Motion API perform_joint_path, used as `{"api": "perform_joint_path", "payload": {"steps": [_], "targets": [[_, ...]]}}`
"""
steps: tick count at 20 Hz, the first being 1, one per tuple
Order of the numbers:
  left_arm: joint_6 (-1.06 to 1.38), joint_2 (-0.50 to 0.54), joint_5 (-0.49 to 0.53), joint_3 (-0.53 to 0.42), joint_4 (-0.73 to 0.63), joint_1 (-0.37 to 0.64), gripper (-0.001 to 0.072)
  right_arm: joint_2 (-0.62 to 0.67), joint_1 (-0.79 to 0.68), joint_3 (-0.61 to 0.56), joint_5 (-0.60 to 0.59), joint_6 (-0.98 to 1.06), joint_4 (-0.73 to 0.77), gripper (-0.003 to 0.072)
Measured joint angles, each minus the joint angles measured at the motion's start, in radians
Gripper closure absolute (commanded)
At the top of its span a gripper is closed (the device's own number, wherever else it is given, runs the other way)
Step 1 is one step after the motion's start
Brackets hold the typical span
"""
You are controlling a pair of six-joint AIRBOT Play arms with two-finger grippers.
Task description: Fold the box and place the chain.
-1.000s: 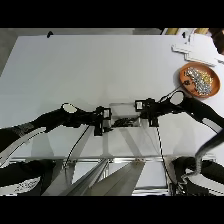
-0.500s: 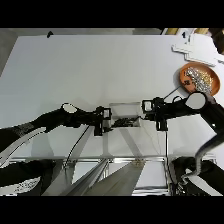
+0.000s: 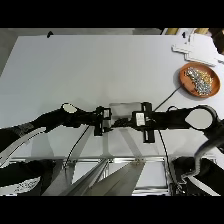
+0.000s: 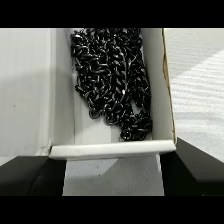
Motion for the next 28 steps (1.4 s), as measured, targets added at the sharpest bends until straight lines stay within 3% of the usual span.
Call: {"api": "perform_joint_path", "payload": {"steps": [5, 6, 8, 9, 14, 18, 24, 28], "targets": [[0.000, 0.000, 0.000, 0.000, 0.000, 0.000, 0.0696, -0.120, 0.064, 0.000, -0.163, 0.044, 0.019, 0.0670], [0.000, 0.000, 0.000, 0.000, 0.000, 0.000, 0.0696, -0.149, 0.068, 0.000, -0.176, 0.048, 0.021, 0.0621], [0.000, 0.000, 0.000, 0.000, 0.000, 0.000, 0.0696, -0.202, 0.072, 0.000, -0.196, 0.053, 0.017, 0.0394], [0.000, 0.000, 0.000, 0.000, 0.000, 0.000, 0.0696, -0.217, 0.071, 0.000, -0.201, 0.053, 0.009, 0.0350], [0.000, 0.000, 0.000, 0.000, 0.000, 0.000, 0.0696, -0.185, -0.034, 0.000, -0.161, 0.050, -0.064, 0.0349], [0.000, 0.000, 0.000, 0.000, 0.000, 0.000, 0.0696, -0.106, -0.198, 0.000, -0.045, -0.066, -0.094, 0.0425], [0.000, 0.000, 0.000, 0.000, 0.000, 0.000, 0.0696, -0.087, -0.362, -0.060, 0.011, -0.172, -0.106, 0.0420], [0.000, 0.000, 0.000, 0.000, 0.000, 0.000, 0.0696, -0.110, -0.387, -0.157, -0.013, -0.284, -0.074, 0.0317]]}}
